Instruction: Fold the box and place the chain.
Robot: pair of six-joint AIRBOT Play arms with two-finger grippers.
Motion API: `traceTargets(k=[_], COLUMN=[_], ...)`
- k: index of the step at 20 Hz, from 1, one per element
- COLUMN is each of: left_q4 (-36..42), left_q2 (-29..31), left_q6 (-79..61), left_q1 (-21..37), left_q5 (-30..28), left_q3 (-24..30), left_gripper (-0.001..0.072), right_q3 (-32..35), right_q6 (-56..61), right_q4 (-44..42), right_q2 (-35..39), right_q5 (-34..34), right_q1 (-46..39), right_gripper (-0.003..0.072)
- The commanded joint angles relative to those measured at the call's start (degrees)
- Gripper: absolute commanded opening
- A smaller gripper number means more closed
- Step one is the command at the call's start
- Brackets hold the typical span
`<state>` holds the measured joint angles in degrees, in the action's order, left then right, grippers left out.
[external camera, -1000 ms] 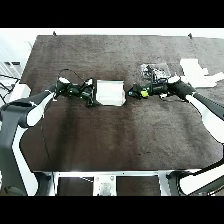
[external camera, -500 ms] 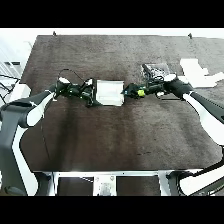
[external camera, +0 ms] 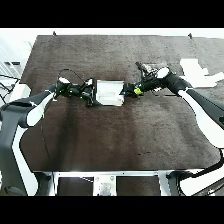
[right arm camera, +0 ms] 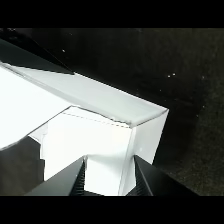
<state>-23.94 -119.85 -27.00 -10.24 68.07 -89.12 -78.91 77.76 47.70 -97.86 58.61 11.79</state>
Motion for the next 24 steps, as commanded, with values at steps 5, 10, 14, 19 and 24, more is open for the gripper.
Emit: traceTargets(k=[5,10,14,19,24], left_q4=[0.0,0.0,0.0,0.0,0.0], left_q2=[0.0,0.0,0.0,0.0,0.0], left_q6=[0.0,0.0,0.0,0.0,0.0], left_q1=[0.1,0.0,0.0,0.0,0.0], left_q5=[0.1,0.1,0.1,0.1,0.1], left_q3=[0.0,0.0,0.0,0.0,0.0], left_gripper=[0.03,0.03,0.03,0.03,0.03], right_q3=[-1.6,-4.7,-6.8,-10.4,-17.6], right_q6=[7.6,14.6,17.4,21.4,26.4], right_q4=[5.9,14.9,17.2,23.4,30.8], right_q2=[-0.6,-1.3,-3.3,-5.9,-9.6], right_q5=[-0.8,-0.7,0.0,3.7,10.5], right_q1=[3.0,5.0,5.7,6.7,9.2], right_gripper=[0.0371,0.0372,0.0384,0.0383,0.0383])
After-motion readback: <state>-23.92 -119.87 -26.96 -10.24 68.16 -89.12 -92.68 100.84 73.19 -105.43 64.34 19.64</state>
